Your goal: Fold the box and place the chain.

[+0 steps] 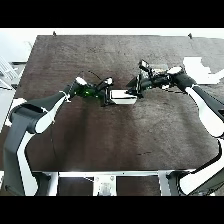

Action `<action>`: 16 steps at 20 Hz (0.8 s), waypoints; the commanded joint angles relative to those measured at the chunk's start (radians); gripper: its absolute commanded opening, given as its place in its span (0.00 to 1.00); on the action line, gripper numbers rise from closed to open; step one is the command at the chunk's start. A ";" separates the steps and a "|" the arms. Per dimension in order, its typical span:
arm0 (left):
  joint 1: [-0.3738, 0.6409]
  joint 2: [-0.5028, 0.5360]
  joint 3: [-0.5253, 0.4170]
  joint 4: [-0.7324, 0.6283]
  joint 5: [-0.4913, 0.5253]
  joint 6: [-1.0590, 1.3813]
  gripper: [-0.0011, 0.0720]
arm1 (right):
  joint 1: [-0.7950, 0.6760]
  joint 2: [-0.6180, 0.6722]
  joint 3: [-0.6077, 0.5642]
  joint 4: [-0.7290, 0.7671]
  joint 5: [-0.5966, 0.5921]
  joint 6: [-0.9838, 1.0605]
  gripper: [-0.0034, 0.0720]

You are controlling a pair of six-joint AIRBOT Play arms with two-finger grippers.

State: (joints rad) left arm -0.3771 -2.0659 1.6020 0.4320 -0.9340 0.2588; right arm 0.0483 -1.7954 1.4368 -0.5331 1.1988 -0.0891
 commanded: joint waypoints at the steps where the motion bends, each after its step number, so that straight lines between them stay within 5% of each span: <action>1: -0.001 0.001 0.001 0.001 -0.002 0.001 0.58 | 0.000 0.000 0.000 -0.010 -0.006 -0.002 0.62; 16: -0.001 0.001 0.001 0.000 -0.002 0.001 0.58 | 0.054 0.000 -0.047 -0.036 -0.050 0.007 0.61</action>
State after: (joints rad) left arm -0.3771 -2.0659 1.6020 0.4324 -0.9360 0.2596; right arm 0.0978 -1.7954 1.4040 -0.5674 1.1351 -0.0864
